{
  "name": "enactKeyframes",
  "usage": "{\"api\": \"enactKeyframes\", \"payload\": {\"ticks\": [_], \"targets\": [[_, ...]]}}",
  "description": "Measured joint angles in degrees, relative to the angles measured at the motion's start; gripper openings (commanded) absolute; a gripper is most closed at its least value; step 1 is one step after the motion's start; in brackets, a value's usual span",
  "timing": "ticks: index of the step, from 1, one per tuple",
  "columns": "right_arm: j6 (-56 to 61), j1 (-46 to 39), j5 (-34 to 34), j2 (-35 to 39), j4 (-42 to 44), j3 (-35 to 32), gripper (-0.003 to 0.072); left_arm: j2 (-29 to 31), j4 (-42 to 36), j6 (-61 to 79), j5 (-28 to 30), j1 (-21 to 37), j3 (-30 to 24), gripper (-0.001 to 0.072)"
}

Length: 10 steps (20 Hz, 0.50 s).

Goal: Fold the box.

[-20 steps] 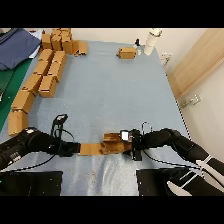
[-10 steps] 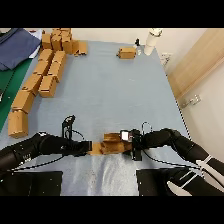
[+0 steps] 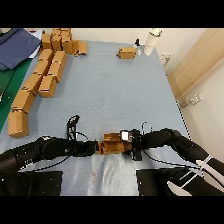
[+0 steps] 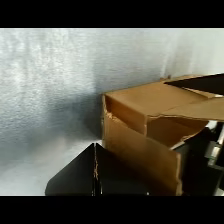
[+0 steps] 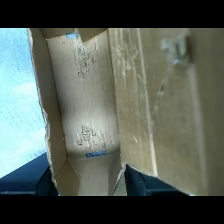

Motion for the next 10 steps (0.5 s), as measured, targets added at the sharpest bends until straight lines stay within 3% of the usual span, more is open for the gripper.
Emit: {"api": "enactKeyframes", "payload": {"ticks": [3, 5, 10], "targets": [[0.0, 0.0, 0.0, 0.0, 0.0, 0.0, 0.0496, 0.7, -0.4, 0.1, 0.0, -0.3, 0.3, 0.0014], [0.0, 0.0, 0.0, 0.0, 0.0, 0.0, 0.0496, 0.9, -0.5, 0.2, -0.4, -0.5, 0.5, 0.0365], [0.0, 0.0, 0.0, 0.0, 0.0, 0.0, 0.0496, 1.1, -0.6, 0.2, -1.4, -0.5, 0.5, 0.0343]]}}
